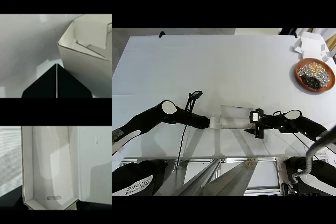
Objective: Fold the box and place the chain.
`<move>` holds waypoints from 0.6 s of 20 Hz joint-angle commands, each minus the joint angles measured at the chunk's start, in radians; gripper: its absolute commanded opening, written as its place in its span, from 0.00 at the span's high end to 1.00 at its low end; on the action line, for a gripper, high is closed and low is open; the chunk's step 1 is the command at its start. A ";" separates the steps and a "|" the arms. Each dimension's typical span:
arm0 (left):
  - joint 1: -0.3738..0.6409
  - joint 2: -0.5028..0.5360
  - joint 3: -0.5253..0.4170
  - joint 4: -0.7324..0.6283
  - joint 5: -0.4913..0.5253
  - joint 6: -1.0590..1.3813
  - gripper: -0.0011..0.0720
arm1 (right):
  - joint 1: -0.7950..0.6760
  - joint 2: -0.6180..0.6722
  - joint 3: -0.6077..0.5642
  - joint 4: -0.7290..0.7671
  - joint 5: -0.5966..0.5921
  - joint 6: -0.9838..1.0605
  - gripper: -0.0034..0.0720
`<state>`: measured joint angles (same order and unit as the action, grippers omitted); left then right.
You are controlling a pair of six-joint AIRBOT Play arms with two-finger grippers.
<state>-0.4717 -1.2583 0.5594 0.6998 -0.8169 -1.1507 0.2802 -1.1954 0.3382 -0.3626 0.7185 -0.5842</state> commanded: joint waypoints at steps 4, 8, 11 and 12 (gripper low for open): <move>-0.040 0.064 0.000 -0.139 0.062 0.120 0.70 | 0.000 0.001 0.000 0.000 0.000 0.000 0.46; -0.040 0.091 0.001 -0.146 0.076 0.114 0.67 | 0.000 0.001 0.000 0.000 0.000 0.000 0.46; -0.047 0.091 0.001 -0.158 0.077 0.114 0.67 | 0.000 0.001 0.000 0.000 0.000 0.000 0.46; -0.048 0.091 0.001 -0.167 0.076 0.114 0.67 | 0.000 0.001 0.000 0.000 0.000 0.000 0.46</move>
<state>-0.5152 -1.1725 0.5594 0.5545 -0.7479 -1.0416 0.2802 -1.1954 0.3382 -0.3630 0.7185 -0.5842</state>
